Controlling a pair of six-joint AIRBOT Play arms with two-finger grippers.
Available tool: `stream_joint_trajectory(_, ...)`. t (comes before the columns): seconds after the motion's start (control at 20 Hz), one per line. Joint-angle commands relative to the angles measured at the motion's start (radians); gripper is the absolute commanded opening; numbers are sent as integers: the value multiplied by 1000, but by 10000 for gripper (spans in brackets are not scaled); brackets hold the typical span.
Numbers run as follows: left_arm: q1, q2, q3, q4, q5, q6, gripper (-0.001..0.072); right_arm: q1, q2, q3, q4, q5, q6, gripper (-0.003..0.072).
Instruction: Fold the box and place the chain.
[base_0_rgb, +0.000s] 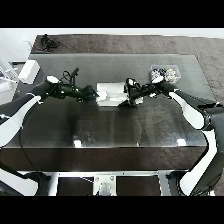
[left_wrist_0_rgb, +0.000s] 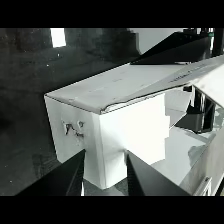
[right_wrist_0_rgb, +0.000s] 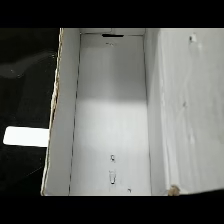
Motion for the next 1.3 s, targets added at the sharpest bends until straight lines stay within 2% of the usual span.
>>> stream_joint_trajectory(0.0, -21, 1, 63, 143, -14, -151, 316, 0, 0, 0, 0, 0, 0, 586)
stream_joint_trajectory(0.15, -48, 0, 100, 235, -14, -248, 316, 0, 0, 0, 0, 0, 0, 586)
stream_joint_trajectory(0.95, -79, 1, 105, 246, 10, -348, 316, 0, 0, 0, 0, 0, 0, 587)
stream_joint_trajectory(1.0, -82, 0, 111, 263, 6, -368, 316, 0, 0, 0, 0, 0, 0, 587)
stream_joint_trajectory(1.15, -115, 0, 171, 430, -16, -484, 315, 1, 0, 0, 0, 0, 0, 587)
stream_joint_trajectory(1.25, -126, -5, 198, 461, -34, -528, 316, 0, 0, 0, 0, 0, 0, 586)
